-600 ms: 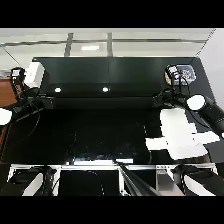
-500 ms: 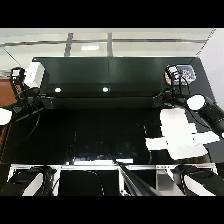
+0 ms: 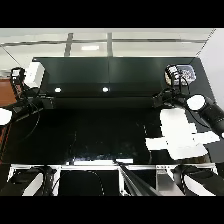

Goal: Fold the box and place the chain.

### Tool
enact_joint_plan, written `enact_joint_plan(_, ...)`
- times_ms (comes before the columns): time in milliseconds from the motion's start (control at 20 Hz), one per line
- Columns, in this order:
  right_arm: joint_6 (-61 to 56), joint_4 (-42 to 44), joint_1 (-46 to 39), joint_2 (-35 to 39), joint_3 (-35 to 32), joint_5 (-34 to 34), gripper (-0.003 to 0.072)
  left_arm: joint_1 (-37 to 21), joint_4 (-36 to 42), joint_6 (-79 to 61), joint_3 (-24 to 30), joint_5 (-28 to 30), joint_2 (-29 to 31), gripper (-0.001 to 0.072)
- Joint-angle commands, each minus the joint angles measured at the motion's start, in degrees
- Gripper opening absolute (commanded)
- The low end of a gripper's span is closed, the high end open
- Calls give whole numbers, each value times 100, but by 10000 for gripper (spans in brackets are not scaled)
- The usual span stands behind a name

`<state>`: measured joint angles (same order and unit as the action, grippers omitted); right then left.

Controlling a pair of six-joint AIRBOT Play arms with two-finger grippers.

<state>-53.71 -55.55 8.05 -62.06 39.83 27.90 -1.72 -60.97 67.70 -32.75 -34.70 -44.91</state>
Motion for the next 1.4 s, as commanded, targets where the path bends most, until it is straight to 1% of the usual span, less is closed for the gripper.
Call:
enact_joint_plan(0, -2, 4, -2, 0, -2, -4, 13, 4, 0, -2, 2, 2, -4, 24)
enact_joint_plan(50, -4, 72, -2, 0, -2, -4, 13, 7, 48, -2, 2, 7, -4, 24)
enact_joint_plan(100, -20, 452, -2, 0, -2, 20, 13, 7, 155, -2, 2, 72, -9, 24)
enact_joint_plan(200, -26, 1445, 11, -2, -2, 153, 13, 4, 229, 0, 2, 503, -22, 24)
enact_joint_plan(250, -28, 1696, 28, -2, -2, -11, 16, 4, 343, 0, 2, 566, -26, 24)
enact_joint_plan(300, -33, 1816, 26, -4, -2, -90, 209, 9, 433, 0, 2, 586, -59, 27)
enact_joint_plan(350, -33, 1799, 24, -4, -2, -114, 720, 20, 579, 0, 2, 632, -129, 123)
enact_joint_plan(400, -59, 1757, 7, -2, 7, -31, 720, 22, 732, 0, 2, 588, -216, 492)
enact_joint_plan(450, -120, 1687, -90, 0, 63, 306, 720, 31, 785, 24, 0, 426, -299, 713)
enact_joint_plan(500, -463, 1429, -293, 0, 181, 717, 720, 28, 769, 20, 0, 184, -345, 714)
enact_joint_plan(550, -1086, 848, -651, 0, 361, 1172, 720, 28, 715, 15, 0, -31, -352, 714)
enact_joint_plan(600, -1718, 52, -1137, 0, 564, 1593, 720, 28, 608, 15, -2, -225, -343, 714)
enact_joint_plan(700, -2507, -1346, -2319, 0, 876, 2210, 720, 28, 420, 17, -7, -660, -341, 714)
enact_joint_plan(750, -2719, -1794, -3088, -2, 949, 2389, 720, 28, 415, 17, -7, -863, -341, 714)
enact_joint_plan(800, -2863, -1958, -3858, -4, 951, 2498, 720, 28, 415, 17, -7, -1040, -341, 714)
enact_joint_plan(900, -2905, -1746, -5436, -94, 953, 2756, 720, 31, 417, 15, -7, -1207, -343, 714)
enact_joint_plan(950, -2640, -1453, -6120, -203, 960, 2894, 720, 31, 417, 13, -7, -1200, -343, 714)
enact_joint_plan(1050, -1519, -658, -7005, -601, 1060, 3348, 720, 31, 424, 15, -7, -1150, -343, 714)
enact_joint_plan(1100, -898, -398, -7208, -846, 1139, 3689, 720, 31, 428, 17, -7, -1141, -343, 714)
enact_joint_plan(1250, 599, -560, -7257, -1508, 1252, 4826, 720, 31, 448, 17, -7, -1150, -343, 714)
enact_joint_plan(1300, 850, -848, -7195, -1637, 1252, 4962, 720, 31, 448, 17, -7, -1150, -343, 714)
enact_joint_plan(1350, 973, -1187, -7130, -1674, 1252, 4940, 720, 31, 448, 17, -7, -1147, -343, 714)
